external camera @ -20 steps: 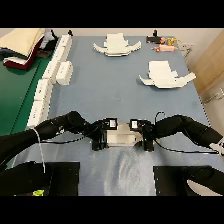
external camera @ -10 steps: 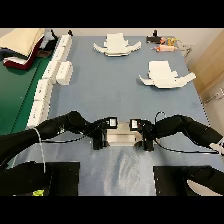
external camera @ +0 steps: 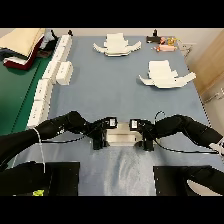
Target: Fold the box.
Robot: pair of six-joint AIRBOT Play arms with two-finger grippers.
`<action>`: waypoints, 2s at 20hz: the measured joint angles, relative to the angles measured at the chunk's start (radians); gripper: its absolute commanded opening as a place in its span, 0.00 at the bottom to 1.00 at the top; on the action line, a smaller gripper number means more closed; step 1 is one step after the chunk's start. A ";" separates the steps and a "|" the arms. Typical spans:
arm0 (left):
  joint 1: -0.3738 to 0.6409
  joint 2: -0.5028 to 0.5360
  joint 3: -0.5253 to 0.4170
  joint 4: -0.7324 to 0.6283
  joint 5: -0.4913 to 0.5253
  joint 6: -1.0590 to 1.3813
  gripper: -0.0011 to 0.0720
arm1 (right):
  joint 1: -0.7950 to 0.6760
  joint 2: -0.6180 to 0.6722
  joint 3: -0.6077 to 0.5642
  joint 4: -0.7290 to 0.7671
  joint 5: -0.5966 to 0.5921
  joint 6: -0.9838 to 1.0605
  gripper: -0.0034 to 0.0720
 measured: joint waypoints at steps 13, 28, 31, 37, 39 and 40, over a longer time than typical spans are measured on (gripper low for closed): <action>0.000 0.000 0.000 0.002 -0.006 0.000 0.63 | 0.000 0.000 0.000 0.000 -0.001 0.000 0.66; 0.000 0.000 0.000 0.002 -0.008 -0.001 0.63 | 0.000 -0.001 0.000 -0.014 0.003 -0.001 1.00; 0.000 0.000 0.000 0.002 -0.008 -0.001 0.63 | 0.000 -0.001 0.008 -0.031 -0.017 0.013 0.99; 0.000 0.000 0.000 0.002 -0.008 -0.001 0.63 | -0.002 0.020 0.089 -0.198 -0.135 0.183 0.99; 0.000 0.000 0.000 0.002 -0.008 -0.001 0.63 | -0.013 0.037 0.120 -0.248 -0.184 0.230 0.99; 0.000 0.000 0.000 0.002 -0.008 -0.001 0.63 | -0.022 0.048 0.133 -0.264 -0.204 0.251 0.98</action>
